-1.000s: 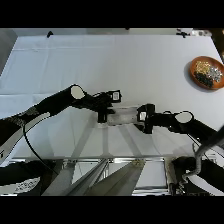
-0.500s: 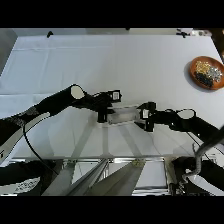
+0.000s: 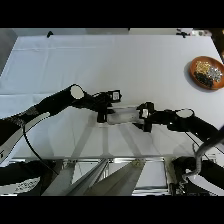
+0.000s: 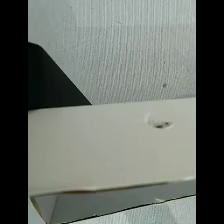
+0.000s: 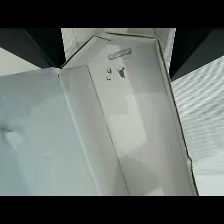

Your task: Fold the box and place the chain.

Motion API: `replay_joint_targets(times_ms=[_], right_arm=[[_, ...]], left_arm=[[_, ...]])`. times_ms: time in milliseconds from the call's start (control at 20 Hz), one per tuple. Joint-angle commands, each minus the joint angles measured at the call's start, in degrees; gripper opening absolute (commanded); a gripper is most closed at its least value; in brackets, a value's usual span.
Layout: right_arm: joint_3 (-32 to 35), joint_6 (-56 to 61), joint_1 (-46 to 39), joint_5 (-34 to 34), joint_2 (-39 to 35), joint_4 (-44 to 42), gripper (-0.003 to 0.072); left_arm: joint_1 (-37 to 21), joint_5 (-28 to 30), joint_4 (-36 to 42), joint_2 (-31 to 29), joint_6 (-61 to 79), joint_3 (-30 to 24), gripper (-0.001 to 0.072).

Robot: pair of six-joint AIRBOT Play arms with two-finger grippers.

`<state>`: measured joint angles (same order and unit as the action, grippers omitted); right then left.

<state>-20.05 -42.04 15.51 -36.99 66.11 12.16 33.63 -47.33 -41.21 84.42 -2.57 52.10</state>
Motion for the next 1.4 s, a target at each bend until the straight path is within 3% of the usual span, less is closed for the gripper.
replay_joint_targets(times_ms=[0, 350, 700, 900, 950, 1150, 1350], right_arm=[[0.0, 0.0, 1.7, -1.7, 1.4, -0.1, 0.0671], [0.0, 6.5, 2.0, -5.1, 1.4, 4.6, 0.0661], [0.0, 7.0, 2.0, -2.2, 1.5, 4.0, 0.0636], [0.0, 3.7, 2.0, -4.2, 2.4, 2.1, 0.0587], [0.0, 3.6, 2.0, -4.0, 2.4, 2.1, 0.0568], [0.0, 2.5, 2.0, -2.8, 2.4, 2.2, 0.0347], [0.0, 1.1, 2.0, -1.4, 2.4, 2.2, 0.0337]], left_arm=[[0.0, 0.2, 0.0, 0.0, -0.1, 0.0, 0.0012], [0.0, 0.2, 0.0, 0.0, -0.1, 0.0, 0.0012], [0.0, 0.2, 0.0, 0.0, -0.1, 0.0, 0.0012], [0.0, 0.2, 0.0, 0.0, -0.1, 0.0, 0.0012], [0.0, 0.2, 0.0, 0.0, -0.1, 0.0, 0.0012], [0.0, 0.2, 0.0, 0.0, -0.1, 0.0, 0.0012], [0.0, 0.2, 0.0, 0.0, -0.1, 0.0, 0.0012]])
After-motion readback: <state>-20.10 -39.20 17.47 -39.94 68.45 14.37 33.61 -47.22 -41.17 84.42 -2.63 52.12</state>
